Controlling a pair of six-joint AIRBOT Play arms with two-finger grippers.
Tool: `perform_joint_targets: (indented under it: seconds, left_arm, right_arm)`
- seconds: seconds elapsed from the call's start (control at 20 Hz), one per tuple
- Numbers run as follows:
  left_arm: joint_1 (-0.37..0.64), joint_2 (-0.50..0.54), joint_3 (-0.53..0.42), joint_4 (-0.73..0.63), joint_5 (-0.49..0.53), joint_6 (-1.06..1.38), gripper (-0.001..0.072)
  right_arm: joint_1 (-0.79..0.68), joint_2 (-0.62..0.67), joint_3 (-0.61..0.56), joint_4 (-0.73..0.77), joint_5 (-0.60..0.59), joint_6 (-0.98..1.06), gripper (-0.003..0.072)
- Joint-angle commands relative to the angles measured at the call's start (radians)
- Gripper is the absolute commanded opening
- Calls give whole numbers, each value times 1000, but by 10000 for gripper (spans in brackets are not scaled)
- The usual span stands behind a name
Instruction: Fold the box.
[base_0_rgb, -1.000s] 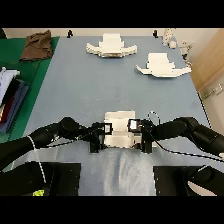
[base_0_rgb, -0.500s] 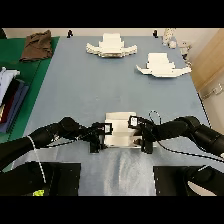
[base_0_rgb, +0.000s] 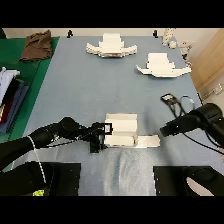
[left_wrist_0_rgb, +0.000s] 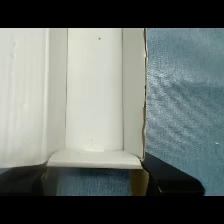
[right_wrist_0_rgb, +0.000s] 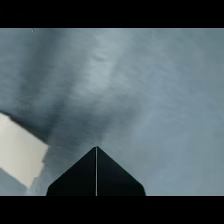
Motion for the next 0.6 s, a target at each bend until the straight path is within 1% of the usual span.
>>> perform_joint_targets:
  seconds: [0.0, 0.1, 0.15, 0.25, 0.4, 0.55]
  left_arm:
    - [1, 1, 1, 0, 0, 0, 377]
    - [1, 1, 1, 0, 0, 0, 378]
    - [1, 1, 1, 0, 0, 0, 378]
    - [1, 1, 1, 0, 0, 0, 377]
    - [1, 1, 1, 0, 0, 0, 377]
    - [1, 1, 1, 0, 0, 0, 378]
  right_arm:
    - [-303, -19, -14, 240, -62, 47, 1]
    - [-456, -65, -52, 542, -80, -151, 0]
    - [-504, -91, -78, 636, -88, -213, 0]
    - [-525, -140, -126, 723, -76, -289, 0]
    - [-525, -177, -189, 854, -60, -405, 0]
    - [-522, -186, -231, 906, -56, -457, 0]
